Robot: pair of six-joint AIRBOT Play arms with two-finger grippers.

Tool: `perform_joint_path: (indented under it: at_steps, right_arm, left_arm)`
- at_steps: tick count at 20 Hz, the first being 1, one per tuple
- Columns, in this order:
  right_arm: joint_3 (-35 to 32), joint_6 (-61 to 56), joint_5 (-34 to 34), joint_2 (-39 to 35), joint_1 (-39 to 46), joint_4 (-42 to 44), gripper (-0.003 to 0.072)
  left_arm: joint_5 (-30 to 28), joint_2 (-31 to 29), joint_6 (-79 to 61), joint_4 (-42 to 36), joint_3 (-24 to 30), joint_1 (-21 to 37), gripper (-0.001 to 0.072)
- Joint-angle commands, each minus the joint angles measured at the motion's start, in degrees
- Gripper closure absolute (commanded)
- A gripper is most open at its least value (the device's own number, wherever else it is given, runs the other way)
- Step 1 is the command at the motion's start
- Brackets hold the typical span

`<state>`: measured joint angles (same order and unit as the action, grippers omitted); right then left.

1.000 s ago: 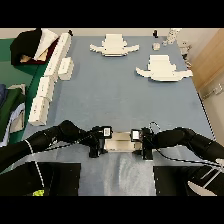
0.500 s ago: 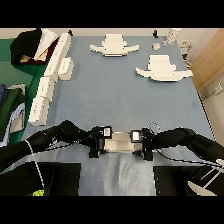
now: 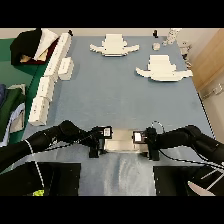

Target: Fold the box.

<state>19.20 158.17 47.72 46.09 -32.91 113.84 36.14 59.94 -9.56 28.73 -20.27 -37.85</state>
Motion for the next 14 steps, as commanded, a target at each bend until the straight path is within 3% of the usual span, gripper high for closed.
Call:
perform_joint_path:
  at_steps: [1,4,6,8,11,12,14]
  right_arm:
    - [2.67,-18.73,12.85,-4.94,0.0,-15.69,-0.0034]
    - [5.97,-40.35,26.64,-9.18,0.0,-19.74,-0.0034]
    - [7.43,-55.54,30.23,-11.58,0.0,-16.31,-0.0026]
    - [7.61,-66.75,28.79,-12.92,-0.04,-5.07,-0.0026]
    - [7.45,-74.07,19.71,-12.07,-0.46,10.97,-0.0024]
    - [7.48,-75.67,16.41,-10.86,-0.46,14.86,0.002]
    - [7.52,-76.22,10.58,-7.74,-0.74,20.72,0.0388]
  left_arm:
    - [-0.11,0.0,0.0,-0.02,0.02,0.0,0.0255]
    - [-0.11,0.0,0.0,-0.02,0.02,0.0,0.0255]
    - [-0.11,0.0,0.0,-0.02,0.02,0.0,0.0255]
    - [-0.11,0.0,0.0,-0.02,0.02,0.0,0.0255]
    - [-0.11,0.0,0.0,-0.02,0.02,0.0,0.0255]
    - [-0.11,0.0,0.0,-0.02,0.02,0.0,0.0255]
    - [-0.09,0.0,0.0,-0.02,0.02,-0.02,0.0255]
